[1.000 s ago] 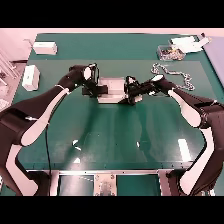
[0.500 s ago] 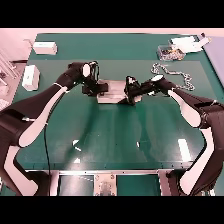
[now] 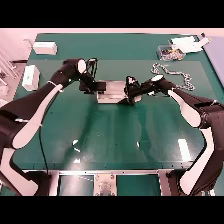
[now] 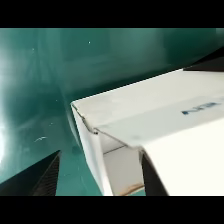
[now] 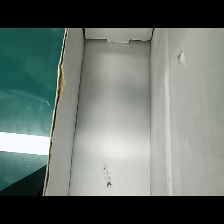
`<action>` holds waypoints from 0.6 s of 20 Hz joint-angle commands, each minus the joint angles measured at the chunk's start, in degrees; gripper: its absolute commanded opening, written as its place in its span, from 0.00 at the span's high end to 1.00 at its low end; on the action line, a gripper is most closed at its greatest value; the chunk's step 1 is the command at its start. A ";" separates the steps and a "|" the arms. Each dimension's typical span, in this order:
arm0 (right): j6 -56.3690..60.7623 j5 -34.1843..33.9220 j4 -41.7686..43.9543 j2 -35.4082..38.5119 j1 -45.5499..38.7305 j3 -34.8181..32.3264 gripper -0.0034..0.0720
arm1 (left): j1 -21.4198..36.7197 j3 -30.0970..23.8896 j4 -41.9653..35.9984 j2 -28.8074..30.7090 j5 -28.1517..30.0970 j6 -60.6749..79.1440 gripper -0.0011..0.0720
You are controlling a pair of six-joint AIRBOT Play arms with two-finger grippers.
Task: Fold the box and place the chain.
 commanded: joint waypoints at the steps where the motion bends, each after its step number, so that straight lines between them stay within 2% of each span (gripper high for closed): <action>1: 0.04 -0.02 -0.02 0.00 0.00 0.00 0.18 | 1.84 0.00 -0.26 2.78 -3.15 5.60 0.21; 5: 0.04 0.00 0.00 0.00 0.00 0.00 0.18 | 4.72 -0.07 -0.50 6.54 -7.93 13.66 0.21; 9: 0.04 0.00 -0.02 0.00 0.00 0.00 0.18 | 8.22 -1.05 -0.98 7.72 -9.14 31.82 0.21; 10: 0.04 0.00 0.00 0.00 0.00 0.00 0.18 | 9.75 -2.47 -4.94 7.69 -8.94 37.33 0.21; 12: 0.04 0.00 0.00 0.00 0.00 0.00 0.18 | 13.70 -6.88 -18.58 7.67 -9.53 50.12 0.21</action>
